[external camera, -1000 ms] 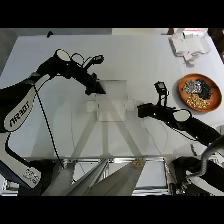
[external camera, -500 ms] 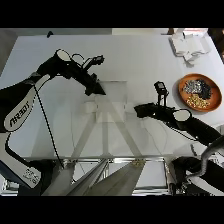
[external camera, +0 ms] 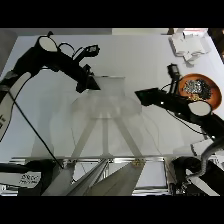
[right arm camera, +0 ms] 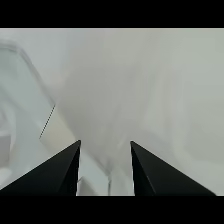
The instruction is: Fold the box and place the chain.
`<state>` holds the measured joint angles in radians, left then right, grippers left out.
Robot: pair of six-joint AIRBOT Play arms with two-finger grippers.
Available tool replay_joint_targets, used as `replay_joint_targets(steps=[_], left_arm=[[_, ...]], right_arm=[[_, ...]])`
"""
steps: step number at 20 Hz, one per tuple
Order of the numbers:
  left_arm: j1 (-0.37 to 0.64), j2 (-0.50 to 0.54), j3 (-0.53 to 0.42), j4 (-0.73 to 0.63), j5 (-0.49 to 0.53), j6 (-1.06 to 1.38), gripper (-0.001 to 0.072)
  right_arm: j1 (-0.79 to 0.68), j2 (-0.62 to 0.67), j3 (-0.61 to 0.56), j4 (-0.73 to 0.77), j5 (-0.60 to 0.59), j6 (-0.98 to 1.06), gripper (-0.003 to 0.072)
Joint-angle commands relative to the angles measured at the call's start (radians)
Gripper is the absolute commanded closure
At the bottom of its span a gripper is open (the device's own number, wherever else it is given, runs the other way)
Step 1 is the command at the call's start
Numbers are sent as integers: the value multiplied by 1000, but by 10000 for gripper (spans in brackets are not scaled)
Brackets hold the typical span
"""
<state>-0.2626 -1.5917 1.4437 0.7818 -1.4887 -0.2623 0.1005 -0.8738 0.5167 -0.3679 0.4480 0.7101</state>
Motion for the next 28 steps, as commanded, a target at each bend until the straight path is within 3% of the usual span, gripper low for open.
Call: replay_joint_targets(steps=[1, 5, 9, 15, 24, 28], left_arm=[[0, 166, -144, 34, 66, 49, 712], [-1, 165, -296, -83, 128, 171, 709], [-2, 57, -305, -214, 240, 286, 707], [-2, -67, -305, -216, 277, 453, 707], [-2, -76, -305, -167, 320, 473, 708], [-29, -75, -305, -156, 247, 483, 708]], right_arm=[[-115, 151, 16, 2, 9, 1, 352], [-245, 262, 16, -38, 14, 0, 353], [-283, 269, 15, -80, 68, 1, 353], [-283, 269, 15, -190, 114, 26, 354], [-283, 269, 15, -193, 114, 26, 354], [-283, 269, 15, -194, 114, 26, 354]])
